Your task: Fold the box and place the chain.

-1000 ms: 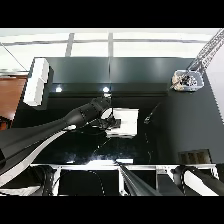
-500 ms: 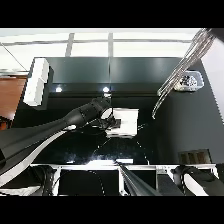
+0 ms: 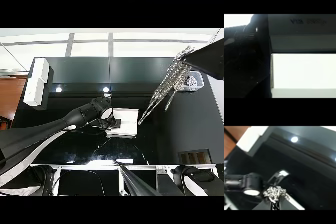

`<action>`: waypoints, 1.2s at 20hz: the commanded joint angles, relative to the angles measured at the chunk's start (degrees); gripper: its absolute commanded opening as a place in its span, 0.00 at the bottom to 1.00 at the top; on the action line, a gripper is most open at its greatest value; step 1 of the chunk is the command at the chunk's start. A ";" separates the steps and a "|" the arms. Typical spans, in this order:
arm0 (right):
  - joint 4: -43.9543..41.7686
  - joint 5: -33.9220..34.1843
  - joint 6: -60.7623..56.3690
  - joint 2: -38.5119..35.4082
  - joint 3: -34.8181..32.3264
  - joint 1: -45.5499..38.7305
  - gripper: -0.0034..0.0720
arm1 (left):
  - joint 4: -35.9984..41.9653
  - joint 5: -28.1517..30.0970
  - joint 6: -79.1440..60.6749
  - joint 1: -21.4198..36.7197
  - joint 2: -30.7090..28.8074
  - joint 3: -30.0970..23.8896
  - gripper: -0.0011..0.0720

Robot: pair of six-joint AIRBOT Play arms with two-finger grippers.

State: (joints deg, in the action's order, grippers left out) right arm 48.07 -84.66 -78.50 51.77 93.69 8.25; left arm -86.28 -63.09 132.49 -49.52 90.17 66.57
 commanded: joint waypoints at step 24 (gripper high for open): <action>1.05 8.55 -4.04 0.33 -26.86 10.10 0.05 | -0.02 0.02 -0.02 0.00 0.02 0.02 0.05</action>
State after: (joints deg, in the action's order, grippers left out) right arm 51.11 -76.51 -82.24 52.12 72.14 18.31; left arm -86.28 -63.07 132.46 -49.52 90.17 66.57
